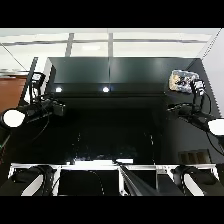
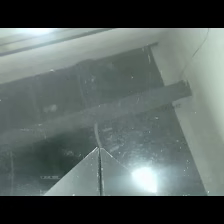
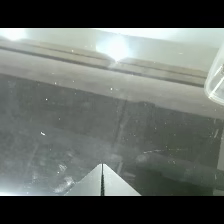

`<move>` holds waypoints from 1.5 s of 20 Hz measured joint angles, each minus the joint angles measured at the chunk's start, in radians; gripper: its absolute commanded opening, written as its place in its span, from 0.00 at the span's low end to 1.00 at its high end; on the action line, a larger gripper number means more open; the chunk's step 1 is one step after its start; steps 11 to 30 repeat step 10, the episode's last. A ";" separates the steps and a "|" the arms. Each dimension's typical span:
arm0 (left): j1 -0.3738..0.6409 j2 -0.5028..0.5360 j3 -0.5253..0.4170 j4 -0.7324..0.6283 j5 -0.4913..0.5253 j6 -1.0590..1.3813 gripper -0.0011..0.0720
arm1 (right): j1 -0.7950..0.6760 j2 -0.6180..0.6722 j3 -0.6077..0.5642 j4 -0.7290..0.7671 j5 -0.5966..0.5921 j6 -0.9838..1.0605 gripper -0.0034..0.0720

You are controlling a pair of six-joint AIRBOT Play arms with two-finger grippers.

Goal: Fold the box and place the chain.

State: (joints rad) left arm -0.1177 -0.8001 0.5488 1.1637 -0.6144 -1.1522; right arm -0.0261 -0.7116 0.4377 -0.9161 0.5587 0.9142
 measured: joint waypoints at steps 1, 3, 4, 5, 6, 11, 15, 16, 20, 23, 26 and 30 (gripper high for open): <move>-0.001 0.002 -0.002 -0.001 0.003 -0.002 0.05 | 0.000 0.000 -0.001 0.000 -0.003 -0.001 0.07; -0.003 0.003 -0.004 -0.001 0.005 -0.002 0.05 | 0.000 0.000 -0.003 0.000 -0.005 -0.002 0.07; -0.003 0.003 -0.005 -0.001 0.006 -0.002 0.05 | 0.000 0.000 -0.003 0.000 -0.005 -0.002 0.07; -0.004 0.004 -0.006 -0.001 0.006 -0.003 0.05 | 0.000 0.000 -0.003 0.000 -0.008 -0.002 0.07; -0.004 0.005 -0.006 -0.001 0.006 -0.002 0.05 | 0.000 0.000 -0.003 -0.001 -0.007 -0.002 0.07; -0.004 0.005 -0.007 -0.001 0.009 -0.002 0.05 | 0.000 0.000 -0.003 -0.001 -0.008 -0.002 0.07; -0.004 0.005 -0.007 -0.001 0.009 -0.002 0.05 | 0.000 0.000 -0.003 -0.001 -0.008 -0.002 0.07; -0.004 0.005 -0.007 -0.001 0.009 -0.002 0.05 | 0.000 0.000 -0.003 -0.001 -0.008 -0.002 0.07; -0.004 0.005 -0.007 -0.001 0.009 -0.002 0.05 | 0.000 0.000 -0.003 -0.001 -0.008 -0.002 0.07; -0.004 0.005 -0.007 -0.001 0.009 -0.002 0.05 | 0.000 0.000 -0.003 -0.001 -0.008 -0.002 0.07; -0.004 0.005 -0.007 -0.001 0.009 -0.002 0.05 | 0.000 0.000 -0.003 -0.001 -0.008 -0.002 0.07; -0.004 0.005 -0.007 -0.001 0.009 -0.002 0.05 | 0.000 0.000 -0.003 -0.001 -0.008 -0.002 0.07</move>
